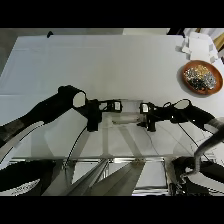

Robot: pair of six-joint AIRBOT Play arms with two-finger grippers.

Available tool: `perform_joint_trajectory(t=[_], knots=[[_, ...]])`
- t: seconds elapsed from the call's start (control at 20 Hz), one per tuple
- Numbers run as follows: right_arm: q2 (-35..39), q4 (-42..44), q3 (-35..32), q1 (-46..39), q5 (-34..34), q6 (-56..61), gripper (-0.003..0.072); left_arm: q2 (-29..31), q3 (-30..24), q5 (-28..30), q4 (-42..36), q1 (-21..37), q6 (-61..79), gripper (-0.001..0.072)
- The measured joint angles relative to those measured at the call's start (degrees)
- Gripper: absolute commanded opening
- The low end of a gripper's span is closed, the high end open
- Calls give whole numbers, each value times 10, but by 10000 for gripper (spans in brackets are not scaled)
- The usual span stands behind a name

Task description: Fold the box and place the chain.

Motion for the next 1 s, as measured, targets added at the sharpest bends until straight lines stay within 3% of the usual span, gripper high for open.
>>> perform_joint_trajectory(t=[0.1,0.25,0.55,1.0], knots=[[0,0,0,0,0,0,388,-13,-6,6,-1,1,18,184],[0,0,0,0,0,0,388,-25,-10,29,-3,3,32,352],[0,0,0,0,0,0,388,-29,-11,91,-22,3,52,350],[0,0,0,0,0,0,388,-30,-12,109,-64,1,113,330]])
